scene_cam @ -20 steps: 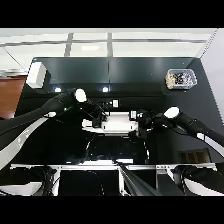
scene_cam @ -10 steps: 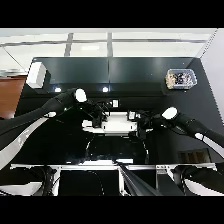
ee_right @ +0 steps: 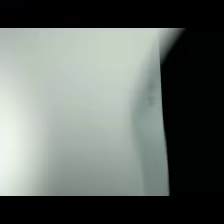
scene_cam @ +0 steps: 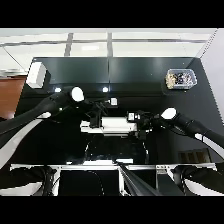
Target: Fold the box and place the chain.
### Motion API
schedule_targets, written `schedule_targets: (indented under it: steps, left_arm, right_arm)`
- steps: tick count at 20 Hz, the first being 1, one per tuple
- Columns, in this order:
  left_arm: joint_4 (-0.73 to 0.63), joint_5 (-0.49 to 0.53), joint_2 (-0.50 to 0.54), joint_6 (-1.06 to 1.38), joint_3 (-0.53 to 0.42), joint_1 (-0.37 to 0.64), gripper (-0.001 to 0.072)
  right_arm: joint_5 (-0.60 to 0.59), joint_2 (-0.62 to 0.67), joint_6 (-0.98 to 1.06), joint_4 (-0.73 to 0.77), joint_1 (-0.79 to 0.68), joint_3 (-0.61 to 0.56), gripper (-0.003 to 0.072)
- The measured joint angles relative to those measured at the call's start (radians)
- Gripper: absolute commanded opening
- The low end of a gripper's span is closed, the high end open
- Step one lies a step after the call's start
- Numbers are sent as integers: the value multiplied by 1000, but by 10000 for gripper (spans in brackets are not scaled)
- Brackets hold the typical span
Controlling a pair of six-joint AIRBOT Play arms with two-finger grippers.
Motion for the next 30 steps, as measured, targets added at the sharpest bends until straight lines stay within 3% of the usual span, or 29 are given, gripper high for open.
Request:
schedule_targets:
  steps: [1,3,4,6,10,12,15,17,18,19,21,24,30]
  left_arm:
    - [32,-25,30,-44,0,16,627]
    - [82,-74,93,-141,0,58,618]
    - [105,-109,121,-193,-1,83,506]
    - [126,-181,167,-312,-6,134,30]
    - [-11,-368,206,-449,-90,192,26]
    - [-176,-361,214,-451,-167,187,27]
    - [-476,-248,218,-359,-257,171,26]
    - [-594,-111,219,-312,-279,167,26]
    - [-634,-32,219,-296,-285,166,26]
    - [-661,44,215,-287,-290,166,27]
    - [-691,179,196,-273,-294,166,26]
    - [-697,280,140,-264,-298,162,26]
    - [-658,299,50,-259,-291,152,26]
  right_arm:
    - [-1,0,2,-1,0,0,335]
    - [-1,0,3,-2,0,0,177]
    - [0,0,3,-3,0,0,160]
    - [0,0,4,-3,0,0,159]
    - [1,0,5,-5,0,0,159]
    - [1,0,5,-5,0,0,159]
    - [1,0,5,-5,0,0,159]
    - [1,0,5,-5,0,0,159]
    - [1,0,5,-5,0,0,130]
    - [1,0,5,-5,0,0,21]
    - [0,0,5,-4,0,0,14]
    - [0,0,5,-4,0,0,14]
    - [0,0,6,-3,0,0,14]
